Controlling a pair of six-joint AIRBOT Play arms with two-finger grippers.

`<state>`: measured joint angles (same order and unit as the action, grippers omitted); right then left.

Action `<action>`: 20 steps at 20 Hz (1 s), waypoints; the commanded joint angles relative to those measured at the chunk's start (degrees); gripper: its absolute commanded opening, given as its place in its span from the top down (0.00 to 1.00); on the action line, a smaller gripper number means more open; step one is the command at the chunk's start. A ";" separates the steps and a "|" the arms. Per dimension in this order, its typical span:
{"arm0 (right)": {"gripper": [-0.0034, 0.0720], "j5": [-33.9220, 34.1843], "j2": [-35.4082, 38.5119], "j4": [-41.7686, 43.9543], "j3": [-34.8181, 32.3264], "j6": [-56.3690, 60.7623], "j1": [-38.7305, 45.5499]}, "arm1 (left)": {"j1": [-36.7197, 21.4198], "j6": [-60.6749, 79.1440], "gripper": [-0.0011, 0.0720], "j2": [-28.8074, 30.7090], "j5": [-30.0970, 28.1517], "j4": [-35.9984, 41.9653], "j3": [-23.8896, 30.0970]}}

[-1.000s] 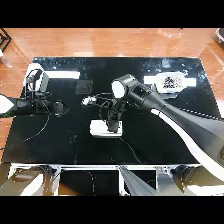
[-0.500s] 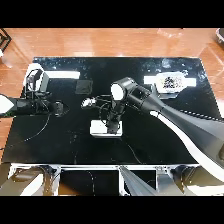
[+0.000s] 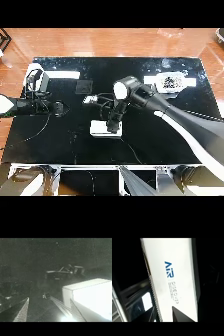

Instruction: Fold the box and place the chain.

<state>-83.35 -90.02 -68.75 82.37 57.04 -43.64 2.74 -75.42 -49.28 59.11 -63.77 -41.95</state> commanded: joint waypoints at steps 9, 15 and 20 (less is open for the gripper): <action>0.93 25.75 21.05 51.95 -42.49 9.40 15.32 | 0.11 0.20 0.15 -0.02 1.77 1.73 0.02; 0.93 37.83 18.88 48.50 -43.04 16.94 8.15 | 0.11 -1.27 0.15 -0.04 3.87 1.73 0.02; 0.93 39.30 18.73 45.31 -43.04 19.52 8.28 | 0.11 -1.27 0.15 -0.04 3.85 1.77 0.02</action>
<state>-46.37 -71.20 -21.39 39.70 73.84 -35.03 2.85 -76.51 -49.28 62.94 -62.06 -41.95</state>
